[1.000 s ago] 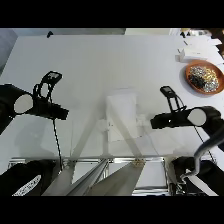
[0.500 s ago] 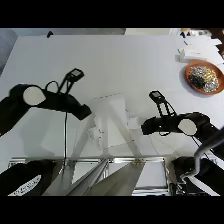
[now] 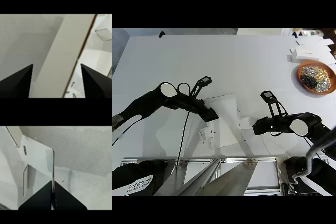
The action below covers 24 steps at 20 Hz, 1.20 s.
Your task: Fold the box and place the chain.
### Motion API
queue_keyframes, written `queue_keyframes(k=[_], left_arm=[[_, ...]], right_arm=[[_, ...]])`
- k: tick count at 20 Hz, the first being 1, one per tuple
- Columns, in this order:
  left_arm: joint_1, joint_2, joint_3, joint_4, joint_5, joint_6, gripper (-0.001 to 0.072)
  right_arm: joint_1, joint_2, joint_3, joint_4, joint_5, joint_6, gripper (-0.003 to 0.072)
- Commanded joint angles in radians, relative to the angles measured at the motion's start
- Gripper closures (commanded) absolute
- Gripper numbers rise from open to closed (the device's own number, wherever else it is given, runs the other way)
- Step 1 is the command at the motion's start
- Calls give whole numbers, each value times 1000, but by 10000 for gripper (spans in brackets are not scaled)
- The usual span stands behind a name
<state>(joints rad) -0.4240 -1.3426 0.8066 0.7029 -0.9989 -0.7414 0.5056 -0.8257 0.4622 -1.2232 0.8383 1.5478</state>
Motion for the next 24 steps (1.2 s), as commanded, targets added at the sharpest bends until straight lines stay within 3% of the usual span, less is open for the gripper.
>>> queue_keyframes(k=[1,3,5,7,10,11,14,15,19,24], left_arm=[[1,-24,-1,-38,-24,78,154],[1,-24,-1,-9,-51,113,458],[1,-24,-1,40,-55,117,510],[1,-24,-1,68,-47,146,707],[1,-24,0,46,-49,293,704],[1,-24,0,25,-48,365,704],[-1,-21,0,-63,-50,646,705],[0,-19,0,-104,-49,720,705],[-3,-14,0,-216,-45,964,705],[-30,-16,0,-145,59,1032,706]], right_arm=[[1,1,0,1,7,0,669],[1,1,0,1,19,0,669],[1,1,0,1,21,0,669],[1,1,0,2,21,1,669],[1,1,0,19,19,0,665],[1,2,1,35,12,0,621],[1,5,38,73,21,0,231],[1,5,61,80,32,0,203],[1,30,178,68,127,-1,206],[1,123,208,19,172,-3,207]])
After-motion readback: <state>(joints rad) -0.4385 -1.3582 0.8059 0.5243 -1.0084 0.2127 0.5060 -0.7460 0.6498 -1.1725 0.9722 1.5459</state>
